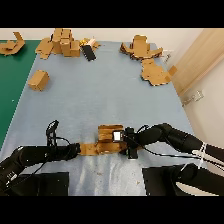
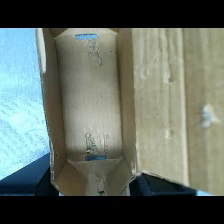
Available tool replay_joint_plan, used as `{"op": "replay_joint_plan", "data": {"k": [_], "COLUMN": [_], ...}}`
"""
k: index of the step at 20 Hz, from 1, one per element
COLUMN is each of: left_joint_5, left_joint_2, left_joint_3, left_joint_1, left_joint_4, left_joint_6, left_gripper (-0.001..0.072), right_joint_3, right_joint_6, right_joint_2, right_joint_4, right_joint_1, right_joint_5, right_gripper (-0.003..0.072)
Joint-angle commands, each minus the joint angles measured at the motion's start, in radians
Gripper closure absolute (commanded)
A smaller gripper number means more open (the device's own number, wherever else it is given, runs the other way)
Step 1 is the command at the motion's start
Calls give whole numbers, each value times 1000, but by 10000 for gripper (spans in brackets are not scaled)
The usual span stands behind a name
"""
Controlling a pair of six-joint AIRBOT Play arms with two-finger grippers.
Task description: Fold the box.
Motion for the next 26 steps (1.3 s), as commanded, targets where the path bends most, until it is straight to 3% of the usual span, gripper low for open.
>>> {"op": "replay_joint_plan", "data": {"k": [1, 6, 13, 20, 26], "left_joint_5": [3, 19, 45, 18, 113], "left_joint_2": [0, -14, -145, -149, -150], "left_joint_3": [-5, -5, -5, 52, 69], "left_joint_1": [1, 1, 1, 0, -139], "left_joint_4": [-18, -97, -297, -381, -381], "left_joint_6": [4, 75, 269, 354, 241], "left_gripper": [700, 700, 700, 701, 702], "right_joint_3": [0, 0, 0, 0, 0], "right_joint_6": [0, 0, 0, 0, 0], "right_joint_2": [0, 0, 0, 0, 0], "right_joint_4": [0, 0, 0, 0, 0], "right_joint_1": [0, 0, 0, 0, 0], "right_joint_5": [0, 0, 0, 0, 0], "right_gripper": [217, 218, 218, 218, 217]}}
